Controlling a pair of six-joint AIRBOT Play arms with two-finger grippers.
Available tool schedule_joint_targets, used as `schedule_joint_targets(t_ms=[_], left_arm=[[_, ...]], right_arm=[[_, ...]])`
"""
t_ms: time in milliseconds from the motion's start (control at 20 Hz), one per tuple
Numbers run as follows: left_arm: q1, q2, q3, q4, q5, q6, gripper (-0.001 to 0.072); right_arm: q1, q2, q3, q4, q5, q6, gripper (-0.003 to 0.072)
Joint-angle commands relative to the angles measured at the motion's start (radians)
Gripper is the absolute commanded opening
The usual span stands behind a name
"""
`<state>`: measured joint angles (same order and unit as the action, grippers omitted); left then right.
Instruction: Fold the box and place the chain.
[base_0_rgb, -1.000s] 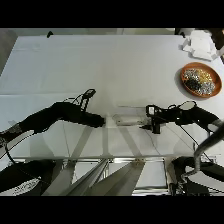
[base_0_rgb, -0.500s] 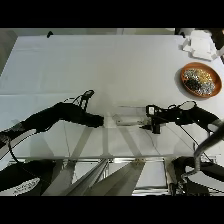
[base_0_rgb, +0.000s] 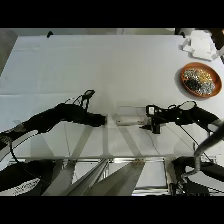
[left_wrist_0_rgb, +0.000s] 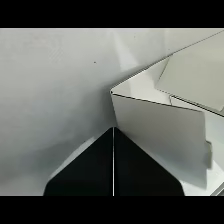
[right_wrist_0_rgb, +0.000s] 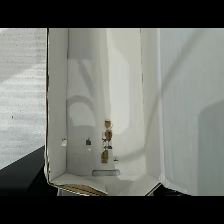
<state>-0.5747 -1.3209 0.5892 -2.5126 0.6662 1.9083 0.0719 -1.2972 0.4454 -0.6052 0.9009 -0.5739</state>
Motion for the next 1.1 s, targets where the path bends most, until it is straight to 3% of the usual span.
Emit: schedule_joint_targets(t_ms=[0, 650, 850, 1050], left_arm=[[-0.003, 0.017, 0.003, -0.019, -0.006, 0.026, 0.0001], [-0.01, 0.121, 0.003, -0.035, -0.008, 0.029, 0.001], [-0.053, 0.121, 0.003, -0.045, -0.026, 0.029, 0.0087], [-0.077, 0.121, 0.003, -0.046, -0.034, 0.028, 0.0086]], right_arm=[[0.001, 0.001, 0.0, 0.0, 0.0, 0.0, 0.042], [0.001, 0.001, 0.0, 0.0, 0.0, 0.0, 0.042], [0.001, 0.001, 0.0, 0.0, 0.0, 0.0, 0.042], [0.001, 0.001, 0.0, 0.0, 0.0, 0.0, 0.042]])
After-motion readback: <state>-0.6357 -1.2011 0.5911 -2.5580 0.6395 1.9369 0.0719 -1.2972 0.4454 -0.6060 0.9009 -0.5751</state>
